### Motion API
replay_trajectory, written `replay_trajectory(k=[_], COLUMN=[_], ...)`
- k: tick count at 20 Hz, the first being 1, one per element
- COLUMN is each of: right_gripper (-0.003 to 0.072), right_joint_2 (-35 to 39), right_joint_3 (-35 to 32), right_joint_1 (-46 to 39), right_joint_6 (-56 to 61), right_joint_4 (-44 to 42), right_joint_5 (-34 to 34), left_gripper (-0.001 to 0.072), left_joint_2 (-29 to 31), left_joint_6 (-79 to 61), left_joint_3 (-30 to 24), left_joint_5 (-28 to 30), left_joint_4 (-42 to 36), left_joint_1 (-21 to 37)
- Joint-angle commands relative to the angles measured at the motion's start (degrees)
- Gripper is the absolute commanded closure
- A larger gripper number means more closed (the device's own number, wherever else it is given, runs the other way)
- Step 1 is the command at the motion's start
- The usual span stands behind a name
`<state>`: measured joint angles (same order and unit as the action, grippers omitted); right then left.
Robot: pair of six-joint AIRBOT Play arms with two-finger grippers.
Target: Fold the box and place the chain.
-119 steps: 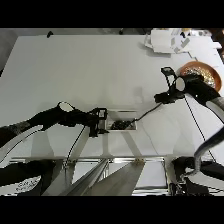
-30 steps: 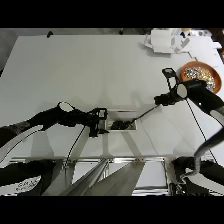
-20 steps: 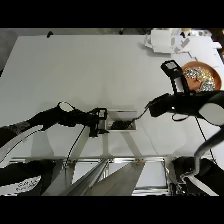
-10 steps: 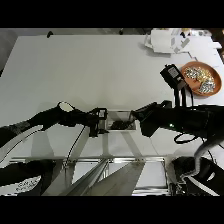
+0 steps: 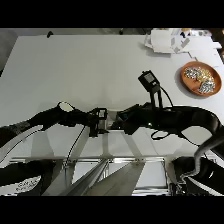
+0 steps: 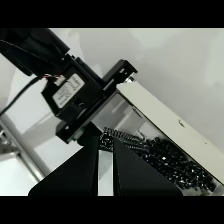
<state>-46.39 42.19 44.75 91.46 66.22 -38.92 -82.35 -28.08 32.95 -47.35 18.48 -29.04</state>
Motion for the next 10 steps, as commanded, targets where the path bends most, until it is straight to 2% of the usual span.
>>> replay_trajectory(k=[1, 3, 4, 5, 10], right_gripper=[0.0670, 0.0641, 0.0525, 0.0465, 0.0465], right_joint_2=[-3.65, -3.98, -3.98, -3.98, -4.37], right_joint_3=[-0.09, -0.04, 0.15, 0.61, 6.47], right_joint_1=[0.28, 0.28, 0.28, 0.22, -3.19], right_joint_6=[-0.55, -2.89, -5.01, -6.86, -21.11], right_joint_4=[-0.02, -0.04, -0.15, -0.17, -0.04], right_joint_5=[-0.33, -0.85, -0.96, -1.01, -2.56], left_gripper=[0.0571, 0.0571, 0.0571, 0.0571, 0.0571], left_joint_2=[0.04, 0.04, 0.04, 0.04, 0.04], left_joint_6=[0.00, 0.00, 0.00, 0.00, 0.00], left_joint_3=[-0.02, -0.02, -0.02, -0.02, -0.02], left_joint_5=[0.00, 0.00, 0.00, 0.00, 0.00], left_joint_4=[0.00, 0.00, 0.00, 0.00, 0.00], left_joint_1=[0.00, 0.00, 0.00, 0.00, 0.00])
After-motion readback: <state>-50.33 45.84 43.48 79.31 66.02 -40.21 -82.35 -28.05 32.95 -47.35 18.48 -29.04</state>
